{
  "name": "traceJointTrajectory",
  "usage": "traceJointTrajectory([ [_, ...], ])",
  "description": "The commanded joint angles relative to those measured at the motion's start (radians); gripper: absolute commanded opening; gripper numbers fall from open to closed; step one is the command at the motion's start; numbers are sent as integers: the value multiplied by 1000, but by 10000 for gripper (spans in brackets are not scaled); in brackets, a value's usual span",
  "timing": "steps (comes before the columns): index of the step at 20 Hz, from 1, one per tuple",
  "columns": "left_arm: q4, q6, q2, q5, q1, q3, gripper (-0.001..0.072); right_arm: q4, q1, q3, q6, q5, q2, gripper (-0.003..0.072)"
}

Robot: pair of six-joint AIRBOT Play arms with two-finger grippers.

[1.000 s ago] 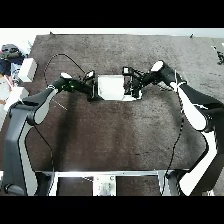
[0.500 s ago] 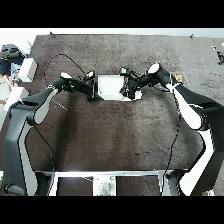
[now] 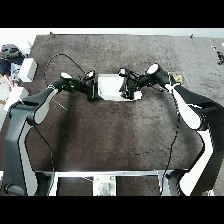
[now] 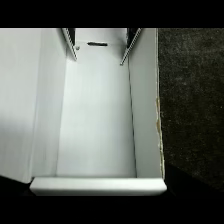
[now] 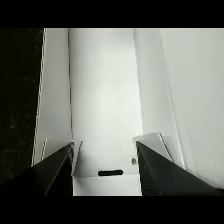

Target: Fold the box and place the chain.

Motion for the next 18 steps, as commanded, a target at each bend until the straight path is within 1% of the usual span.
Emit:
traceJointTrajectory([
  [1,0,0,0,0,0,0,443,-24,0,0,0,3,0,488],
  [3,0,0,0,-1,0,0,443,-24,0,0,5,3,0,458],
  [5,0,0,0,-1,0,0,443,-31,-1,0,44,3,6,456],
  [6,0,0,0,-1,0,0,443,-51,-2,0,81,8,14,336],
  [7,0,0,0,-1,0,0,444,-91,-3,0,114,29,26,127],
  [8,0,0,0,0,0,0,444,-142,-5,0,161,59,41,28],
  [10,0,0,0,-1,0,0,443,-226,-14,0,300,119,73,29],
  [12,0,0,0,-1,0,0,443,-267,-36,0,427,171,108,29],
  [15,0,0,0,-1,0,0,443,-266,-99,0,673,180,153,28],
  [16,0,0,0,-1,0,0,444,-259,-127,0,768,180,158,28],
  [18,0,0,0,-1,0,0,444,-222,-188,-6,890,175,157,27],
])
